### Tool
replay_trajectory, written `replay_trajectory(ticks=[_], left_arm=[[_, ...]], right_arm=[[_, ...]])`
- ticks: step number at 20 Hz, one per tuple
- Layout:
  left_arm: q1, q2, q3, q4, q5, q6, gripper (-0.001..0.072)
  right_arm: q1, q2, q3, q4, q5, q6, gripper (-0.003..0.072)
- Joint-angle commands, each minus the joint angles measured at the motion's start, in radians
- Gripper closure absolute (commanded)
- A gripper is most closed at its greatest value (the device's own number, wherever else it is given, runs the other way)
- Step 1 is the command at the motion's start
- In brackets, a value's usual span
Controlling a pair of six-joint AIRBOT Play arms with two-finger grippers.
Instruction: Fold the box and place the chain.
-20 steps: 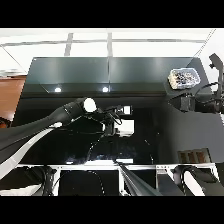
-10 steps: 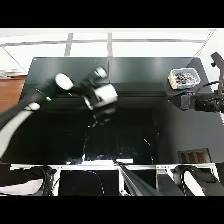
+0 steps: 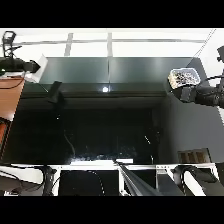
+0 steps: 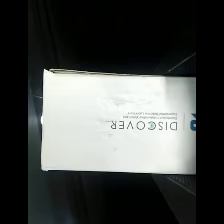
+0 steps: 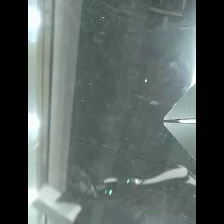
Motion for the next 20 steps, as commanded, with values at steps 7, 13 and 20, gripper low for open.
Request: replay_trajectory(ticks=[7,13,20], left_arm=[[0.036,-0.355,0.373,0.122,-0.13,-0.214,0.0413],[-0.003,-0.325,0.521,0.129,-0.142,-0.298,-0.0009],[-0.063,-0.037,0.504,0.094,-0.377,-0.486,0.0686]], right_arm=[[0.0,-0.04,0.0,0.003,-0.046,0.016,0.0671],[0.0,-0.043,0.001,0.003,-0.057,0.015,0.0671],[0.084,-0.043,0.001,-0.069,-0.206,-0.031,0.0671]])
